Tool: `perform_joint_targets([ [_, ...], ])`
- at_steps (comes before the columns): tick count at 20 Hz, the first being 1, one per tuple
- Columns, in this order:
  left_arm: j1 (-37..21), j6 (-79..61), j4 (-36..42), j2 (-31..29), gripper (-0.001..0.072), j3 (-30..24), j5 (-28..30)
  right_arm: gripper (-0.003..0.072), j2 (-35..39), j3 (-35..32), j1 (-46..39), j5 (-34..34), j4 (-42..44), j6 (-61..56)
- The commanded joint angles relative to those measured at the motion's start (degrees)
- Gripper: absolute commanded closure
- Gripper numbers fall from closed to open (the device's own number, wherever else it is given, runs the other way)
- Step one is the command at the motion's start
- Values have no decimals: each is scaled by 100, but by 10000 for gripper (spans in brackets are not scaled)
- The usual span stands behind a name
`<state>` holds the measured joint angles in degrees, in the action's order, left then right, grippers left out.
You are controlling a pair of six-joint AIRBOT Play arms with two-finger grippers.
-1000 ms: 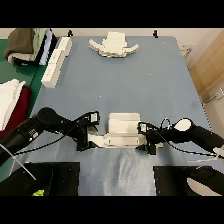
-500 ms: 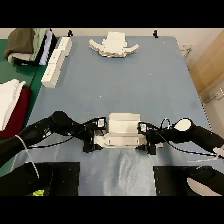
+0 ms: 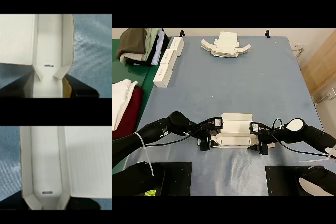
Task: Fold the box.
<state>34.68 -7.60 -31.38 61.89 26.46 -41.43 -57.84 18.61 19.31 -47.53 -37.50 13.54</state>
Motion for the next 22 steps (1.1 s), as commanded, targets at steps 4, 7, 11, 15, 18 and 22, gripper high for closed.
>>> perform_joint_targets([
  [4,70,-31,52,39,416,15,31,176,4,0,-4,-2,0,0],
  [7,72,9,90,39,495,15,37,176,4,2,-4,-2,2,0],
  [11,227,-68,485,44,543,15,166,176,4,2,-4,-2,0,0],
  [15,321,-85,612,142,541,17,385,176,4,0,-4,-2,2,0],
  [18,323,-83,616,184,407,20,330,176,4,0,-4,-2,2,0],
  [22,393,-83,717,184,141,17,341,176,4,0,-4,-2,2,2],
])
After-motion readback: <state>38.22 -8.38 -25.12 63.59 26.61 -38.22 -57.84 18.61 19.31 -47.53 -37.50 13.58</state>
